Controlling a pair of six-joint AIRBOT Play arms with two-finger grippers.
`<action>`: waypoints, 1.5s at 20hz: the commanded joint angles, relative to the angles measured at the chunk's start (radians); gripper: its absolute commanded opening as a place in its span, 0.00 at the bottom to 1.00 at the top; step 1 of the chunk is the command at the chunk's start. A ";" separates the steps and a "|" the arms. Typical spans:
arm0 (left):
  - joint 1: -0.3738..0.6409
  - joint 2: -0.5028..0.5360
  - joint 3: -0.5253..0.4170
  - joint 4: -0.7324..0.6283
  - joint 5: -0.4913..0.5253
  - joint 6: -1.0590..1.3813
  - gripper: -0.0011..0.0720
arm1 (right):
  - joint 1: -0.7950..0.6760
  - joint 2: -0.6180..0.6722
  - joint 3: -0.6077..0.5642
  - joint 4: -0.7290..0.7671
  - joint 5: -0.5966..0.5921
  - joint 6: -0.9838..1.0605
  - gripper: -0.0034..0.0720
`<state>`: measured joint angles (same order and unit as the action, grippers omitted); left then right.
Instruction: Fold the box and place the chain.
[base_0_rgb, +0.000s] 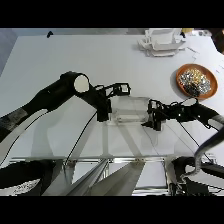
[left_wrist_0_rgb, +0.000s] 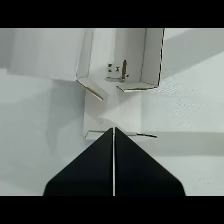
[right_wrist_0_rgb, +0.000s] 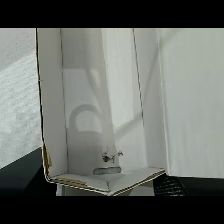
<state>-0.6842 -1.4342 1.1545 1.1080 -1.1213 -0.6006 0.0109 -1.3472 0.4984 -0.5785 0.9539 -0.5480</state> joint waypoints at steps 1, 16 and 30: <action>-0.016 -0.040 0.001 -0.003 0.059 0.094 0.03 | 0.000 0.001 0.000 0.000 0.000 0.000 0.57; 0.011 -0.085 -0.110 0.084 0.060 0.245 0.35 | 0.000 0.001 0.000 0.000 0.000 0.000 0.57; 0.007 -0.104 -0.110 -0.203 0.160 0.548 0.42 | 0.000 0.001 0.000 0.000 0.000 0.000 0.57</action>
<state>-0.6743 -1.5276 1.0447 0.9257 -0.9592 -0.0654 0.0109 -1.3472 0.4984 -0.5785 0.9539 -0.5480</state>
